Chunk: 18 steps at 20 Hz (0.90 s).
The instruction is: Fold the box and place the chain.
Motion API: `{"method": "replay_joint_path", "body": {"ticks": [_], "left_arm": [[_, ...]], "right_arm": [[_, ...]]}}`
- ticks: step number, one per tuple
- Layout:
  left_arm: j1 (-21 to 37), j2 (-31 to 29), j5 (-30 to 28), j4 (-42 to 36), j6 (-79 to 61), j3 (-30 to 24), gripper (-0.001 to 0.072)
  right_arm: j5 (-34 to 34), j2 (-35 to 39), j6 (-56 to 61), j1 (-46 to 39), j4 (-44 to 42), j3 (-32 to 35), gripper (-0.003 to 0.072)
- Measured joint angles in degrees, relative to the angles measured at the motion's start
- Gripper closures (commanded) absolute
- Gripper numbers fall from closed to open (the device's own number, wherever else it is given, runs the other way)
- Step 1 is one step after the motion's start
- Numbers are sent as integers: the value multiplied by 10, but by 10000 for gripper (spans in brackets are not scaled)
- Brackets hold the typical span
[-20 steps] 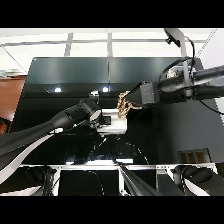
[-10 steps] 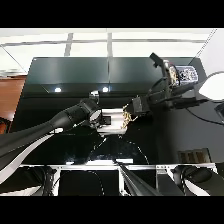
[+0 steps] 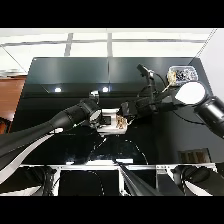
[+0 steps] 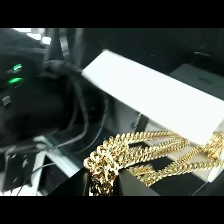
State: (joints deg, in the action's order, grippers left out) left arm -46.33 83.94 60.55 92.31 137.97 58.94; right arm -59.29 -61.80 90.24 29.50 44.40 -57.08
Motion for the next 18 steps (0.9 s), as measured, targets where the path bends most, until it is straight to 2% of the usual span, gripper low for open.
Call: {"method": "replay_joint_path", "body": {"ticks": [1, 2, 4, 7, 9, 10, 11, 12, 15, 18], "left_arm": [[0, 0, 0, 0, 0, 0, 681], [0, 0, 0, 0, 0, 0, 681], [0, 0, 0, 0, 0, 0, 681], [0, 0, 0, 0, 0, 0, 681], [0, 0, 0, 0, 0, 0, 681], [0, 0, 0, 0, 0, 0, 681], [0, 0, 0, 0, 0, 0, 681], [0, 0, 0, 0, 0, 0, 681], [0, 0, 0, 0, 0, 0, 681], [0, 0, 0, 0, 0, 0, 681]], "right_arm": [[5, -8, 0, 2, 5, 0, 405], [10, -14, 2, 3, 11, 1, 367], [8, -20, 6, -13, 27, 0, 368], [-30, -9, 2, -80, 56, -3, 385], [-52, 5, -1, -143, 113, -2, 383], [-53, 10, -1, -172, 149, 2, 349], [-44, 13, 11, -201, 195, 12, 124], [-21, 14, 29, -226, 239, 27, 15], [83, -12, 92, -287, 327, 73, 17], [176, -87, 136, -324, 347, 60, 17]]}}
